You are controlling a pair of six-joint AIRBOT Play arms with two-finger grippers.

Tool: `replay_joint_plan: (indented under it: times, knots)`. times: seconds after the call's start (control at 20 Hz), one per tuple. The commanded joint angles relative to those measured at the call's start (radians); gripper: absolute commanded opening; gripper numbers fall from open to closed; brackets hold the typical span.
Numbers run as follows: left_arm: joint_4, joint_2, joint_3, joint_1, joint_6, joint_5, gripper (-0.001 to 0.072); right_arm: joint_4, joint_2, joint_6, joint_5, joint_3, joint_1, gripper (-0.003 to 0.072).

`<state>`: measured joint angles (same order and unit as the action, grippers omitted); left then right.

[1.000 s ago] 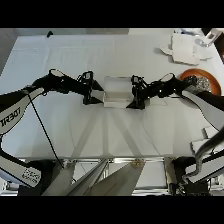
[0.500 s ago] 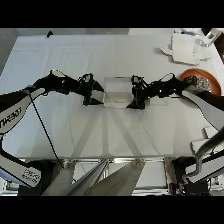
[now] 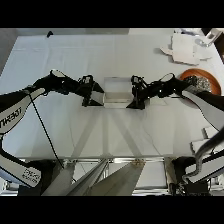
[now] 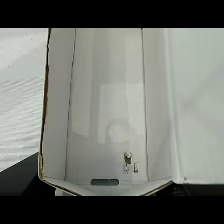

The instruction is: Fold the box and place the chain.

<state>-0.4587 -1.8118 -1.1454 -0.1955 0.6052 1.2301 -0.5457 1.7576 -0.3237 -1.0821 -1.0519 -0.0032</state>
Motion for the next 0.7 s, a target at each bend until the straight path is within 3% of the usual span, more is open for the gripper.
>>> replay_joint_plan:
  times: [0.0,0.65]
  knots:
    - [-0.004,0.0,0.0,0.001,-0.002,0.025,0.0696,0.0,-0.001,0.0,0.0,-0.001,0.0,0.0571]
    - [0.002,0.0,0.001,0.001,-0.248,0.031,0.0697,0.0,-0.001,0.0,0.0,-0.001,0.0,0.0571]
